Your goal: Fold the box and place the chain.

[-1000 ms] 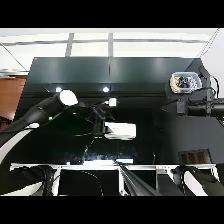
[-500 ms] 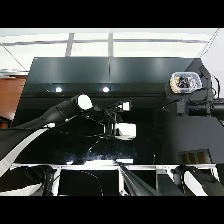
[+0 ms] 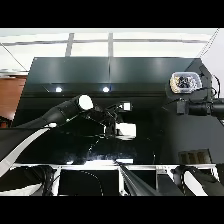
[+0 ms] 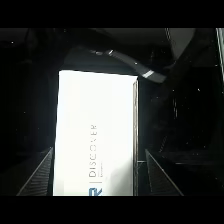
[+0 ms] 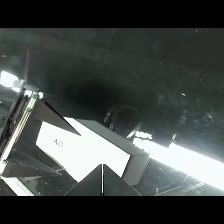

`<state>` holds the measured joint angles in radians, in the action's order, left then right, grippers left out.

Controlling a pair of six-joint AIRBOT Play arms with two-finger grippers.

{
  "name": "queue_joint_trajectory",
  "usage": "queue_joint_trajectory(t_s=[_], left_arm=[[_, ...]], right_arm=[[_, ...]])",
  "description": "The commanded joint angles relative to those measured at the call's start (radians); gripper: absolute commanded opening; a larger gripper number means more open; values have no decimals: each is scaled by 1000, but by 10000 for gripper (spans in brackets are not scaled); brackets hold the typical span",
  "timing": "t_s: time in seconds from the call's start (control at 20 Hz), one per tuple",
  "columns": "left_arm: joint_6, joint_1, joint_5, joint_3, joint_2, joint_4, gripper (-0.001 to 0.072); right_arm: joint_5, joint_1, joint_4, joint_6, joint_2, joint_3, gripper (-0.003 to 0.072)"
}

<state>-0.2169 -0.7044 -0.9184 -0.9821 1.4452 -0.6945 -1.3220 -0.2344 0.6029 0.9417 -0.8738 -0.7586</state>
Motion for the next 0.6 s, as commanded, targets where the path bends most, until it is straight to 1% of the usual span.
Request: queue_joint_trajectory(t_s=[0.0,0.35,0.45,0.55], left_arm=[[-1,-1,-2,-1,7,2,695],[0,-2,-2,-1,7,1,697],[8,-20,7,-1,7,-35,701],[5,-53,38,-1,7,-77,710]], right_arm=[[3,0,0,-4,0,0,17],[3,0,0,-3,0,0,17],[3,0,0,-3,0,0,17],[3,0,0,-3,0,0,17]])
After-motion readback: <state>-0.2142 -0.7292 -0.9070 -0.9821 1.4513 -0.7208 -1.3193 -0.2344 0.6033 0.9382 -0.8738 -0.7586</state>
